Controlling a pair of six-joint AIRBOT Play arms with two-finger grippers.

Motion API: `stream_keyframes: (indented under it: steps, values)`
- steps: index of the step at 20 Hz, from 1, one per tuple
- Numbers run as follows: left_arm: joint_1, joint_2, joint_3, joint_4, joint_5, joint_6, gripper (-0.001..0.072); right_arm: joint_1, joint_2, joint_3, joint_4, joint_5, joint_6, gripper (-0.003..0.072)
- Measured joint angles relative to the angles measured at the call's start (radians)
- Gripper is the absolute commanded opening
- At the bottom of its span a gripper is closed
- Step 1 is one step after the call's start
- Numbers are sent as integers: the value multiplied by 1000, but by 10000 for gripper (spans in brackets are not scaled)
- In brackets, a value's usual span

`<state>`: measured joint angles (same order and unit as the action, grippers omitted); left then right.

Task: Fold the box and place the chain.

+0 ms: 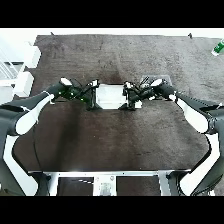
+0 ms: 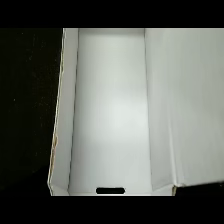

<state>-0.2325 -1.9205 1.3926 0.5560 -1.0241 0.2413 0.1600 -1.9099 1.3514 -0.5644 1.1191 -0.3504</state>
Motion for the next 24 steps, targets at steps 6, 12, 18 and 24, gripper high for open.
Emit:
stream_keyframes:
  steps: [6, 12, 18, 24]
  values:
    - [0, 0, 0, -5, -2, 24, 475, 0, 0, 0, 1, 0, 2, 563]
    - [1, 0, 0, -11, -15, 49, 475, 2, 0, 0, -1, 2, 0, 669]
    - [1, -3, 0, -18, -22, 51, 475, -16, 31, 2, -20, 5, 35, 719]
    - [2, -6, 0, 1, -43, 57, 476, -66, 118, 3, -150, -9, 144, 719]
